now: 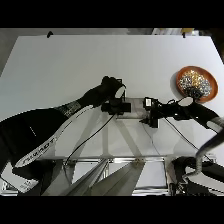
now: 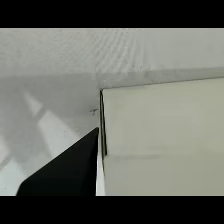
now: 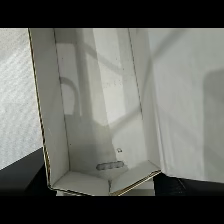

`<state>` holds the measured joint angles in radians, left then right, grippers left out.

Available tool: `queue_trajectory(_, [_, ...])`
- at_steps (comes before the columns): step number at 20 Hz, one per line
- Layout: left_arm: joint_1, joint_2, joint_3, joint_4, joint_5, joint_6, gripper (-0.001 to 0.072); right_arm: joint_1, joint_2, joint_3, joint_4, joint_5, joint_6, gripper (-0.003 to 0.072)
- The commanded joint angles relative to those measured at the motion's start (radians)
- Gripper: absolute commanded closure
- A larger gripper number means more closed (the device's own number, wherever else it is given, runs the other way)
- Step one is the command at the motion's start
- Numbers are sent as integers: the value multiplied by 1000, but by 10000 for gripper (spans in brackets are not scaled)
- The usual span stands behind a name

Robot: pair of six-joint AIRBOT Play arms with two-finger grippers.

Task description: Fold the box and place the chain.

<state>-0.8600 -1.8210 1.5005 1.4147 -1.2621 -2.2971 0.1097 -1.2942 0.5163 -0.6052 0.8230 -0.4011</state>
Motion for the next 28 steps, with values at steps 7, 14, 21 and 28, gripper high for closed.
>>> queue_trajectory(7, [-15,-32,5,11,-11,-11,697,0,0,1,0,0,0,288])
queue_trajectory(14, [-15,-32,5,18,-24,15,667,0,0,1,0,0,0,288])
queue_trajectory(21, [-11,-26,44,19,-63,158,480,0,0,1,0,0,0,288])
queue_trajectory(28, [-12,-35,61,14,-81,63,511,0,0,1,0,0,0,288])
